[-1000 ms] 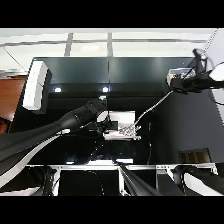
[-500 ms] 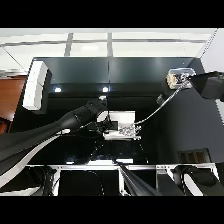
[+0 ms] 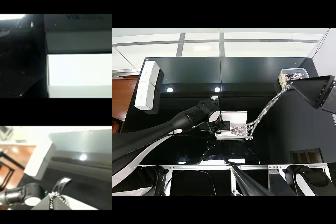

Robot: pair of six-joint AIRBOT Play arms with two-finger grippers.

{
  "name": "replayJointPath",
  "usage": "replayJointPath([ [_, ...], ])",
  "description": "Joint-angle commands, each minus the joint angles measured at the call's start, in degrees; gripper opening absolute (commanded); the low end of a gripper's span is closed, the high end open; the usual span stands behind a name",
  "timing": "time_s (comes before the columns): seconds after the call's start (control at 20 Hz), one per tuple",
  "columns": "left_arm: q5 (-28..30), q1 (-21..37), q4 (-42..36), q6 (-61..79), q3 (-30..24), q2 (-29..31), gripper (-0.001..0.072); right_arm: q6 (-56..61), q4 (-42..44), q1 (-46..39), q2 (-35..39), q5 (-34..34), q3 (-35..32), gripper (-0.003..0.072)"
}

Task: Fold the box and place the chain.

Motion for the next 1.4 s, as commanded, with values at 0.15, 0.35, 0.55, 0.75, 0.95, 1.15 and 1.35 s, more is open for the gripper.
replayJointPath([
  [0.15,0.00,0.02,0.00,0.00,0.02,0.00,0.0029,-0.20,2.73,0.04,-1.03,0.76,-3.41,0.0022],
  [0.35,0.00,0.02,0.00,0.00,0.02,0.00,0.0029,-1.49,2.82,0.04,-2.58,-0.17,-4.50,0.0022],
  [0.55,0.00,0.02,0.00,0.00,0.02,0.00,0.0029,-2.32,3.23,4.57,-5.90,-3.17,-4.50,0.0021],
  [0.75,0.00,0.02,0.00,0.00,0.02,0.00,0.0029,-2.29,4.72,13.51,-8.90,-8.48,-4.48,0.0021],
  [0.95,-0.02,0.02,0.00,0.00,0.02,0.00,0.0029,-3.10,7.93,16.35,-9.11,-12.35,-4.46,0.0021],
  [1.15,0.00,0.02,0.00,0.00,0.02,0.00,0.0029,-4.79,11.17,16.35,-9.11,-13.68,-2.97,0.0022],
  [1.35,0.00,0.02,0.00,0.00,0.02,0.00,0.0029,-5.33,12.74,16.35,-9.11,-15.10,-2.05,0.0022],
])
